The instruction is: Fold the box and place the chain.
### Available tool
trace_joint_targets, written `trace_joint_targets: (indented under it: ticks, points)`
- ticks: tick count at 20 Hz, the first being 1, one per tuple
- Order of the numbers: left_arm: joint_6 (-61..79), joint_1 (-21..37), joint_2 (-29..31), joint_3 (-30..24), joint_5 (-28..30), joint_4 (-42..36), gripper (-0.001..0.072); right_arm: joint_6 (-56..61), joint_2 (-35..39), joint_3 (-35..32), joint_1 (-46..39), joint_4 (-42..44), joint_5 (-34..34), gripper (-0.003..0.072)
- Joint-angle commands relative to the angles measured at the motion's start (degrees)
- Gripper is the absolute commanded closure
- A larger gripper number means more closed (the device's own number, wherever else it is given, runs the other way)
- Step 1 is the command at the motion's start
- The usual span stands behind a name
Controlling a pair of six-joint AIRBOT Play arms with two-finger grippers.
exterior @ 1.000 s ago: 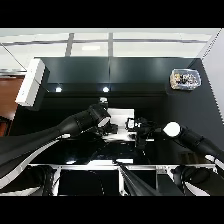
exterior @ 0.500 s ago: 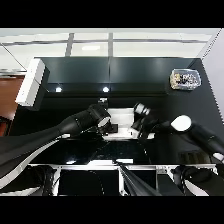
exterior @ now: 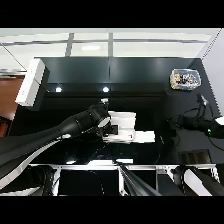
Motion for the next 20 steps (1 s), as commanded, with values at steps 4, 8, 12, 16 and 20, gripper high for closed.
trace_joint_targets:
  ticks: [4, 8, 12, 16, 20]
  points:
    - [0.0, 0.0, 0.0, 0.1, -0.1, 0.0, 0.0676, -3.1, -9.6, -3.1, 8.5, 4.4, 10.4, 0.0667]
    - [0.0, 0.0, 0.0, 0.1, 0.0, 0.0, 0.0676, -13.5, -10.4, -3.0, 15.0, 11.0, 14.8, 0.0667]
    - [0.0, 0.0, 0.0, 0.1, -0.1, 0.0, 0.0676, -13.9, -10.4, -2.6, 15.0, 11.1, 17.3, 0.0666]
    - [0.0, 0.0, 0.0, 0.1, -0.2, 0.0, 0.0676, -12.9, -10.4, -0.2, 15.2, 13.7, 18.1, 0.0247]
    - [0.0, 0.0, 0.0, 0.1, -0.3, 0.0, 0.0676, -10.9, -10.4, 2.4, 20.8, 13.8, 17.5, 0.0089]
